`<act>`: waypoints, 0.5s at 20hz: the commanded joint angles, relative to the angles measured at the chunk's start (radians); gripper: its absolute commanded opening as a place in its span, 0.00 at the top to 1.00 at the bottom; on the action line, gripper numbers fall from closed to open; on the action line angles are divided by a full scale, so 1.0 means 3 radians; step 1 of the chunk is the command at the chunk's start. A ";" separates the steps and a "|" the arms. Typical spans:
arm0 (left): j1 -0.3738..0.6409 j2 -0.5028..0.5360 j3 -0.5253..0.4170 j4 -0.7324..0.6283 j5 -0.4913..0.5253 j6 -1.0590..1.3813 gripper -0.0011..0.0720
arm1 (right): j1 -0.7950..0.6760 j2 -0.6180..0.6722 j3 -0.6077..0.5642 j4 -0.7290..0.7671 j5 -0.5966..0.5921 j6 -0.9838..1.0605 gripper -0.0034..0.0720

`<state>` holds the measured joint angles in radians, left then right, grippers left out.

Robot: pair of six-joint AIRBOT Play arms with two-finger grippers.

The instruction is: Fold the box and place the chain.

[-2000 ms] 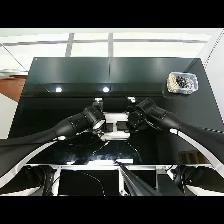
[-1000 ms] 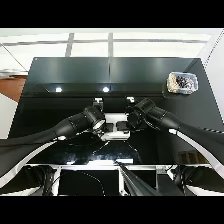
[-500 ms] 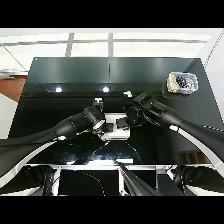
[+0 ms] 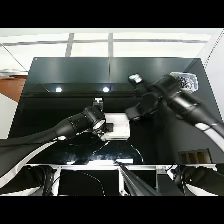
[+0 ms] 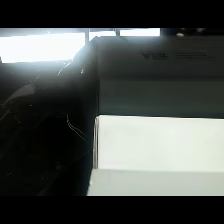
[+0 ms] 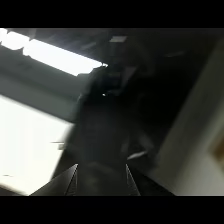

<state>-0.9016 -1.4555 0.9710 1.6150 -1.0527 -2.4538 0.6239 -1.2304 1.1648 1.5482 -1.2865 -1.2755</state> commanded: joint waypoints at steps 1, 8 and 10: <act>0.0001 -0.0001 -0.0003 0.0000 0.0008 -0.0003 0.95 | -0.0544 0.0299 0.0025 -0.0722 -0.0032 -0.0328 0.47; 0.0001 -0.0001 -0.0003 -0.0025 0.0014 -0.0001 0.95 | -0.2083 0.0158 -0.0108 -0.1066 0.1382 0.0069 0.46; 0.0001 -0.0001 -0.0003 -0.0024 0.0015 -0.0001 0.95 | -0.2309 -0.0003 -0.0106 -0.0855 0.1652 0.0001 0.02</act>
<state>-0.9016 -1.4555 0.9710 1.6112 -1.0512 -2.4554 0.0601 -1.1915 1.1397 1.2560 -0.9615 -1.2934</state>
